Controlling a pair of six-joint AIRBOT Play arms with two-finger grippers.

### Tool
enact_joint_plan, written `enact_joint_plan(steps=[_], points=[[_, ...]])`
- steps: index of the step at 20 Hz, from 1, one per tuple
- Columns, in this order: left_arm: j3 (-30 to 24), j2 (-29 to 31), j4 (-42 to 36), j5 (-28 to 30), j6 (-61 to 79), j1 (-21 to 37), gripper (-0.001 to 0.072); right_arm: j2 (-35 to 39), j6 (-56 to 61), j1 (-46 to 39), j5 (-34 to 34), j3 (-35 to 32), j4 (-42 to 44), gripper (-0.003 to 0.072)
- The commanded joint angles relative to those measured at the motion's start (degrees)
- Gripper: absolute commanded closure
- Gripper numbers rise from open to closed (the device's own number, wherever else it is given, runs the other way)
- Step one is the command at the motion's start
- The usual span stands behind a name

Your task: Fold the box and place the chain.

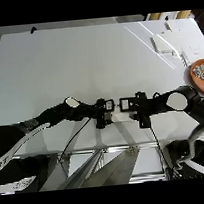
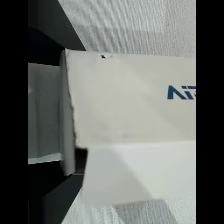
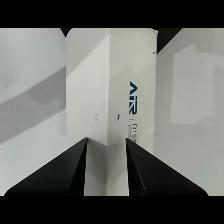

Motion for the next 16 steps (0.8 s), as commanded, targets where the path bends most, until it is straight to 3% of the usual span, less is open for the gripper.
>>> enact_joint_plan(steps=[1,3,6,16], points=[[0.04,0.02,0.07,-0.11,0.04,-0.02,0.0434,0.15,0.04,0.07,-1.57,-0.11,-0.44,0.0432],[0.04,0.04,0.07,-0.11,0.04,-0.02,0.0434,0.13,0.04,0.07,-1.6,-0.11,-0.44,0.0511],[0.04,0.04,0.07,-0.11,0.04,-0.02,0.0434,0.13,0.02,0.07,-1.62,-0.13,-0.44,0.0532],[0.04,0.02,0.07,-0.11,0.04,-0.02,0.0434,0.11,-0.15,0.09,-2.6,-2.21,-0.46,0.0524]])
